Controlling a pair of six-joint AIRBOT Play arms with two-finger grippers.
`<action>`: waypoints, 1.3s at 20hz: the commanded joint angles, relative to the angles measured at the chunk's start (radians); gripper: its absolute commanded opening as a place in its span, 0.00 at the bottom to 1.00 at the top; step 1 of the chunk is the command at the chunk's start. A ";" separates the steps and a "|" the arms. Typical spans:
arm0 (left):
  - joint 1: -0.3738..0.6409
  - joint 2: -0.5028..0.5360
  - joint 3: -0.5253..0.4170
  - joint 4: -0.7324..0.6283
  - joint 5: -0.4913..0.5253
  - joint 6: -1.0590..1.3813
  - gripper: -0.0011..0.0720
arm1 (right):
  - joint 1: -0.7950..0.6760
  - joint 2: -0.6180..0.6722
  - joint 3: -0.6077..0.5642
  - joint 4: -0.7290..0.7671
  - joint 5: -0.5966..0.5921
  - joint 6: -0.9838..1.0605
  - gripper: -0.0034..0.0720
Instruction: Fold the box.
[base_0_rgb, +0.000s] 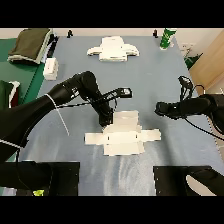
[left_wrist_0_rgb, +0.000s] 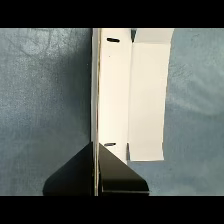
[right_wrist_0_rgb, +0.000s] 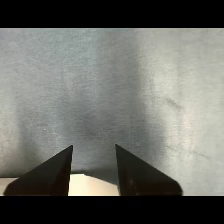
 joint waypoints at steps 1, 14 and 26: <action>-0.020 0.007 0.001 0.008 0.014 -0.031 0.03 | 0.000 0.000 0.000 -0.002 0.000 0.000 0.59; -0.110 0.153 -0.118 0.108 0.156 -0.074 0.03 | 0.000 0.000 0.000 -0.003 0.000 0.000 0.59; -0.157 0.153 -0.190 0.110 0.224 -0.050 0.03 | 0.000 0.000 0.000 -0.002 0.000 0.000 0.59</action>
